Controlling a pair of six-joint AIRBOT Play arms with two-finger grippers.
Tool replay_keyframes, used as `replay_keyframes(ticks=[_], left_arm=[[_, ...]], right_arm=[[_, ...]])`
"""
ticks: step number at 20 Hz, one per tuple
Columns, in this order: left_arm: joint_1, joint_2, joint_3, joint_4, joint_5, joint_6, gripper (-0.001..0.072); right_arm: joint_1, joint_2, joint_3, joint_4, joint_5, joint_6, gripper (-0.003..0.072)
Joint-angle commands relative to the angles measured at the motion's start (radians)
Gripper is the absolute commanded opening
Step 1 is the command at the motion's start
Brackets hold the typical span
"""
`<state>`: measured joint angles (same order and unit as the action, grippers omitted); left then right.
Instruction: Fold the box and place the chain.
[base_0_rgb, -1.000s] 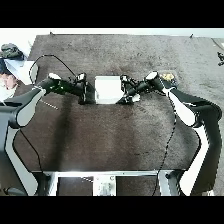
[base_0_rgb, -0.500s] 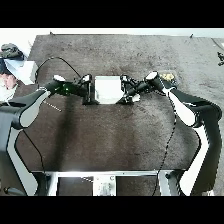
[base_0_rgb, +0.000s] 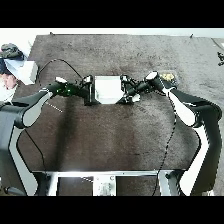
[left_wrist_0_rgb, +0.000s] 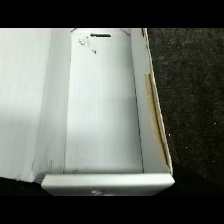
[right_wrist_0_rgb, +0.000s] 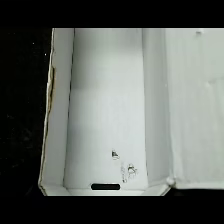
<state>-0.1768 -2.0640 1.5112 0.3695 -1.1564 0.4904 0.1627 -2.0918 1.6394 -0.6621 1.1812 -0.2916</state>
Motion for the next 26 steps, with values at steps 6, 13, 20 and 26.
replay_keyframes(ticks=[6,13,20,26], left_arm=[[-0.001,-0.003,0.0,-0.002,0.002,0.025,0.0716],[-0.002,-0.005,0.001,-0.007,-0.006,0.034,0.0716],[-0.002,-0.006,0.001,0.016,-0.006,-0.018,0.049],[-0.002,-0.006,0.001,0.016,-0.006,-0.019,0.0489]], right_arm=[[0.0,-0.001,0.0,0.0,0.0,0.0,0.0451],[0.0,-0.001,0.0,0.0,0.0,0.0,0.0451],[0.0,-0.001,0.0,0.0,0.0,0.0,0.0451],[0.0,-0.001,0.0,0.0,0.0,0.0,0.0451]])
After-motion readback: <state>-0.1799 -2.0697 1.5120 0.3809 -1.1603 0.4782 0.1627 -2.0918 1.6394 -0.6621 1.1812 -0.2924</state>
